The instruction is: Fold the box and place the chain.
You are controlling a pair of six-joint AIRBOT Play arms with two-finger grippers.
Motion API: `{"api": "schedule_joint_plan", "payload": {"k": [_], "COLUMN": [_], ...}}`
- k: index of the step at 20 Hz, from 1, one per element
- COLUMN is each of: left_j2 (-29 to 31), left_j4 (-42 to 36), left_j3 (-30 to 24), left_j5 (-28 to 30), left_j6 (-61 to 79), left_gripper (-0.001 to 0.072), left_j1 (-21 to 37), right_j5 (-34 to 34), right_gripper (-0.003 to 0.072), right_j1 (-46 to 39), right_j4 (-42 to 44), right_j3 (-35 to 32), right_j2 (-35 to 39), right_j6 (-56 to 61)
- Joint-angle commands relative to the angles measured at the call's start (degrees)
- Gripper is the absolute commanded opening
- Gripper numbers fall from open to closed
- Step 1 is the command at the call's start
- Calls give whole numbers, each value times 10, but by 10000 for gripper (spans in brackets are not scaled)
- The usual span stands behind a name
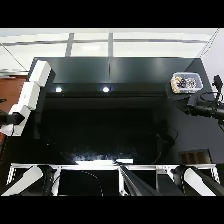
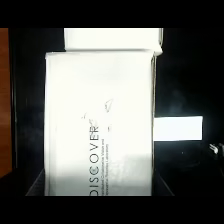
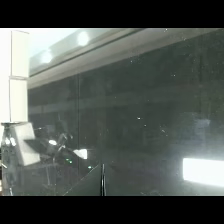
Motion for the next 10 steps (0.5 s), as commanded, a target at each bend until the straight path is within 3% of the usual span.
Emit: {"api": "schedule_joint_plan", "payload": {"k": [1,4,5,7,10], "left_j2": [-29,-40,-39,-39,-21], "left_j4": [-54,-55,-54,-48,-49], "left_j3": [-3,-2,-2,-2,5], "left_j5": [23,25,30,31,5], "left_j6": [20,51,51,51,44], "left_gripper": [296,297,341,712,708], "left_j1": [0,0,0,0,0], "right_j5": [3,6,8,11,14], "right_gripper": [16,16,16,16,16], "right_j1": [0,0,0,0,0], "right_j4": [1,1,1,1,2], "right_j3": [1,1,1,1,1], "right_j2": [0,0,1,0,1], "right_j6": [0,0,0,0,0]}}
